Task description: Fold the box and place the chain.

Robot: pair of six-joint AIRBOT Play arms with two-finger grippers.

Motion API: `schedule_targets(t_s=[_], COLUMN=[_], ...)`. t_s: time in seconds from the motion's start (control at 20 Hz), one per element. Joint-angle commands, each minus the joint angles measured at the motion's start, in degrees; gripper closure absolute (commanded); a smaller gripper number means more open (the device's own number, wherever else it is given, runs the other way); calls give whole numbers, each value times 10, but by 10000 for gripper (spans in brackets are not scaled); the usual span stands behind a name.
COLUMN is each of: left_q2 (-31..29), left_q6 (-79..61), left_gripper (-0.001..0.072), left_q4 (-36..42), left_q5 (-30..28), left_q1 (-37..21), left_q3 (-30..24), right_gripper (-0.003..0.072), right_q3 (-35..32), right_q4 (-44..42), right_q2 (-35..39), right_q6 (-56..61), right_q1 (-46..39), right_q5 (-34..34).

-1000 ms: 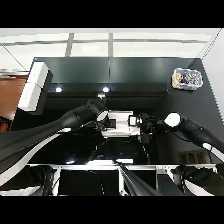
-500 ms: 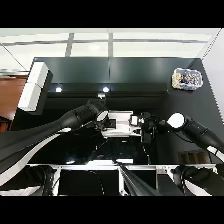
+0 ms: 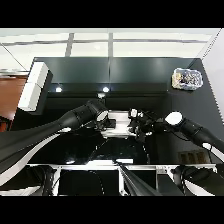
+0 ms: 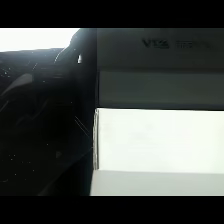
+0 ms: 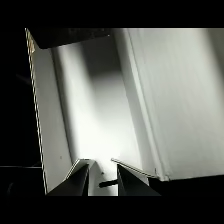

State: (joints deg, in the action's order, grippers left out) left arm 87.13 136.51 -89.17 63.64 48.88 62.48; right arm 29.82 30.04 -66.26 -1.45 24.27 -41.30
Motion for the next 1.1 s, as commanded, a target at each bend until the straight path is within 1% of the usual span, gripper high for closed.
schedule_targets(t_s=[0.0,0.05,0.1,0.2,0.25,0.3,0.35,0.4,0.45,0.5,0.55,0.6,0.65,0.7,0.75,0.8,0.85,0.9,0.95,1.05], left_q2=[0,0,0,0,0,0,0,0,0,0,0,0,0,0,0,0,0,0,0,0], left_q6=[0,0,0,0,0,0,0,0,0,0,0,0,0,0,0,0,0,0,0,0], left_gripper=[682,682,682,682,682,682,682,682,682,682,683,682,682,682,682,682,682,682,683,682], left_q4=[1,1,1,1,1,1,1,1,1,1,1,1,1,1,1,0,1,1,1,1], left_q5=[-2,-2,-2,-2,-2,-2,-2,-2,-2,-2,-2,-2,-2,-2,-2,-2,-2,-2,-2,-2], left_q1=[0,0,0,0,0,0,0,0,0,0,0,0,0,0,0,0,0,0,0,0], left_q3=[0,0,0,0,0,0,0,0,0,0,0,0,0,0,0,0,0,0,0,0], right_gripper=[489,492,590,588,373,277,279,390,557,456,266,257,303,643,676,677,677,677,677,677], right_q3=[0,0,0,0,0,0,0,0,0,0,0,0,0,1,1,5,12,19,31,54], right_q4=[-15,-15,-15,-15,-16,-15,-12,-9,-9,-9,-11,-8,-4,2,3,3,20,53,109,193], right_q2=[-10,-10,-10,-10,-10,-10,-10,-10,-10,-10,-10,-10,-10,-9,-5,3,15,28,43,71], right_q6=[0,3,13,34,42,42,42,42,42,42,42,42,42,42,43,47,82,140,225,357], right_q1=[0,0,0,0,0,0,0,0,0,0,0,0,0,0,0,0,-3,-10,-25,-73], right_q5=[-7,-7,-8,-11,-10,-11,-11,-11,-13,-16,-15,-16,-16,-20,-24,-29,-33,-41,-64,-132])
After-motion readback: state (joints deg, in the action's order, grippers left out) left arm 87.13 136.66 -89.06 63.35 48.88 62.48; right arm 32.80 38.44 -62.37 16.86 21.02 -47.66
